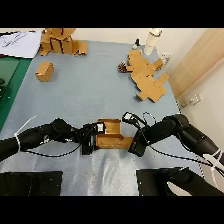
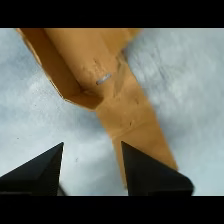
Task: Fold the box.
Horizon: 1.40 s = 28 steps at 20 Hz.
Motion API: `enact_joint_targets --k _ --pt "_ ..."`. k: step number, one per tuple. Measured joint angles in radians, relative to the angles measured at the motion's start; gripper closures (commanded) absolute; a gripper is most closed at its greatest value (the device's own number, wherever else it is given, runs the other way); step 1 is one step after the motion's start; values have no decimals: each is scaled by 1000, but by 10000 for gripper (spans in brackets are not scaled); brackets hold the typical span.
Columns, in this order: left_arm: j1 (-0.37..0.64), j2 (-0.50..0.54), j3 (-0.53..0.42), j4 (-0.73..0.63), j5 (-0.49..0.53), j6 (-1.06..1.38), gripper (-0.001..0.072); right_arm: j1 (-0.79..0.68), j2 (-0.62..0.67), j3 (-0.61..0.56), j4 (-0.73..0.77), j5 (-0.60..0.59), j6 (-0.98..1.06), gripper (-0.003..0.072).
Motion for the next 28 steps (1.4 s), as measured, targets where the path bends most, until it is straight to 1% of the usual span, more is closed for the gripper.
enact_joint_targets --k 4,5,6,7,8,9,15,16,17,18,19,20,26,27,28 --pt "0 0 0 0 0 0 343 37 -29 -7 21 171 -206 138" --pt "0 0 0 0 0 0 343 50 -38 -8 25 200 -236 187" --pt "0 0 0 0 0 0 343 64 -47 -9 29 220 -257 301" --pt "0 0 0 0 0 0 343 79 -56 -10 30 237 -275 457" --pt "0 0 0 0 0 0 344 94 -63 -10 30 246 -287 550" --pt "0 0 0 0 0 0 343 108 -67 -10 35 254 -296 595" --pt "0 0 0 0 -1 0 343 149 -77 -11 35 265 -319 595" --pt "0 0 0 0 -1 0 343 153 -77 -11 36 272 -320 530" --pt "0 0 0 0 -1 0 343 157 -78 -11 41 279 -320 386" --pt "0 0 0 1 -1 0 343 159 -79 -11 47 288 -322 291" --pt "0 0 0 1 -2 0 343 161 -80 -11 51 294 -322 228" --pt "0 0 0 1 -2 0 343 163 -83 -11 58 299 -322 204" --pt "0 0 0 1 -2 -1 343 165 -96 -11 86 328 -322 208" --pt "0 0 0 1 -2 -1 343 165 -97 -11 88 330 -322 263" --pt "0 0 0 1 -2 -1 343 165 -97 -11 89 331 -323 429"
